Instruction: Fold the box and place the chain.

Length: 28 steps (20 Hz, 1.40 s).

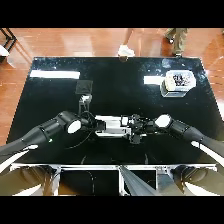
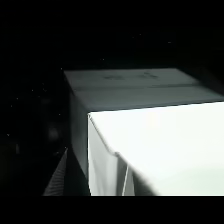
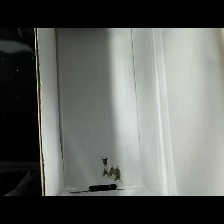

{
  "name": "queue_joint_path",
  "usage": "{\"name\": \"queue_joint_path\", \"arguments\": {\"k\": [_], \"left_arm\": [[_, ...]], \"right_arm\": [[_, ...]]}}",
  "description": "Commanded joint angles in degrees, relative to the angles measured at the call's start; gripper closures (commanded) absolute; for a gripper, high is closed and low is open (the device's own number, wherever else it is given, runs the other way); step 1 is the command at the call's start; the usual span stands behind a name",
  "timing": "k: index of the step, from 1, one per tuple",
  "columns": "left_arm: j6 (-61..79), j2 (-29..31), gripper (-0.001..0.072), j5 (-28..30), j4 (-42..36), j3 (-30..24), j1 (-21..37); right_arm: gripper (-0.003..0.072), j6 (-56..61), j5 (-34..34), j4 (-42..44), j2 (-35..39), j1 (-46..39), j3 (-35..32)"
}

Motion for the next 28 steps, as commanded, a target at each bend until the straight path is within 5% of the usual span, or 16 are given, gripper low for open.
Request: {"name": "queue_joint_path", "arguments": {"k": [1, 3, 7, 28], "left_arm": [[-3.48, -3.61, 0.0208, -6.84, 4.76, 4.68, -1.9], [-4.66, -5.16, 0.024, -10.43, 4.92, 6.97, -2.82], [-7.54, -5.42, 0.0415, -11.82, 7.04, 7.82, -3.78], [-10.8, -11.74, 0.0415, -15.93, 7.34, 12.52, -3.69]], "right_arm": [[0.0379, 0.0, 0.02, 0.0, 0.02, -0.02, 0.02], [0.0379, 0.02, 0.02, 0.0, 0.02, -0.02, 0.02], [0.0379, 0.0, 0.02, 0.0, 0.02, -0.02, 0.02], [0.0379, 0.0, 0.02, 0.0, 0.02, -0.02, 0.02]]}}
